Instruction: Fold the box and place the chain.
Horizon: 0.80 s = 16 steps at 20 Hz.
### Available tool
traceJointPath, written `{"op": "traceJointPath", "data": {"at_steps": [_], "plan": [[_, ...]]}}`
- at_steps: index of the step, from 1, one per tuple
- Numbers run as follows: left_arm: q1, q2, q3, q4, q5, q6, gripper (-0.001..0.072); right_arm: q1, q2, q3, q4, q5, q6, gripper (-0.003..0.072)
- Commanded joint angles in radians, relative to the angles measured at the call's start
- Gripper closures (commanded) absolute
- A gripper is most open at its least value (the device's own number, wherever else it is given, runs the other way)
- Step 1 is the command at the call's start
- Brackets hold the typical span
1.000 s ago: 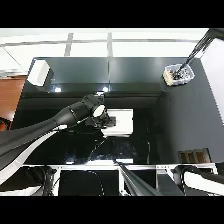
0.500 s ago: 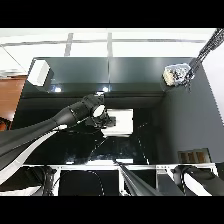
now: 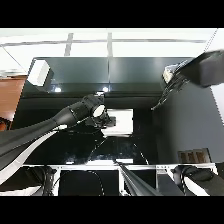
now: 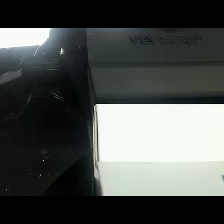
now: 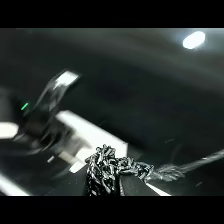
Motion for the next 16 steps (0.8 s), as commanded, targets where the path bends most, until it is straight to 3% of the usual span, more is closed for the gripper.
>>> {"op": "traceJointPath", "data": {"at_steps": [1, 7, 16], "plan": [[0.001, 0.0, 0.0, 0.0, 0.0, 0.0, 0.0684, 0.074, 0.001, -0.18, 0.12, -0.12, -0.02, 0.067], [0.001, 0.0, 0.0, 0.0, 0.0, 0.0, 0.0684, 0.164, 0.001, -0.37, 0.199, -0.299, -0.034, 0.067], [0.001, 0.0, 0.0, 0.0, 0.0, 0.0, 0.0684, 0.165, 0.001, -0.374, 0.216, -0.232, -0.039, 0.067]]}}
